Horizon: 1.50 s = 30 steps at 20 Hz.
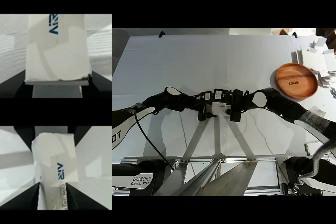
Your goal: Fold the box and place the chain.
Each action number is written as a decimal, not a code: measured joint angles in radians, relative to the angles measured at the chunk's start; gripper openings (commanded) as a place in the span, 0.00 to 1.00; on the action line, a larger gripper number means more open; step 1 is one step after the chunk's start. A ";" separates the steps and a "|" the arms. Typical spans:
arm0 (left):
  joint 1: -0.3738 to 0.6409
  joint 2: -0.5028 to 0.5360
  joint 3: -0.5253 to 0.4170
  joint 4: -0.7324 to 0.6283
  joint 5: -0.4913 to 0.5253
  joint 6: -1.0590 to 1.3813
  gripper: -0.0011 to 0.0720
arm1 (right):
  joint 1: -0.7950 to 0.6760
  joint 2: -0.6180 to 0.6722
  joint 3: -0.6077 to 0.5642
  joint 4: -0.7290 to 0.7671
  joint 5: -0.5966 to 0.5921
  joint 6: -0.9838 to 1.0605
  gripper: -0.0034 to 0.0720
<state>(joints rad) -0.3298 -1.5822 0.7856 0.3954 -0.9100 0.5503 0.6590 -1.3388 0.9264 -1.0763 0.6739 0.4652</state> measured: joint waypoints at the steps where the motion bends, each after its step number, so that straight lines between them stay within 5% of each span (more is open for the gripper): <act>1: 0.000 0.000 0.000 0.000 0.000 0.000 0.48 | 0.000 0.009 0.000 -0.006 -0.006 0.000 0.52; 3: 0.000 0.000 0.000 0.002 -0.002 0.002 0.48 | 0.002 0.029 -0.001 -0.019 -0.022 0.000 0.49; 4: 0.000 0.000 0.000 0.005 -0.010 0.002 0.48 | 0.004 0.039 0.000 -0.025 -0.031 0.001 0.39; 15: 0.000 0.000 0.000 0.003 -0.008 0.003 0.48 | 0.024 0.049 -0.053 -0.063 -0.051 0.001 0.39; 17: 0.000 0.000 0.000 0.003 -0.007 0.003 0.48 | 0.024 0.049 -0.063 -0.063 -0.066 0.001 0.46; 19: 0.000 0.000 0.000 0.003 -0.007 0.003 0.48 | 0.024 0.049 -0.070 -0.061 -0.076 0.002 0.67; 30: -0.001 0.000 0.000 0.003 -0.007 0.003 0.48 | 0.024 0.077 -0.078 0.000 -0.035 0.008 0.68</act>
<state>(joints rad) -0.3305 -1.5826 0.7853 0.3988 -0.9173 0.5533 0.6834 -1.2621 0.8482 -1.0767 0.6388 0.4728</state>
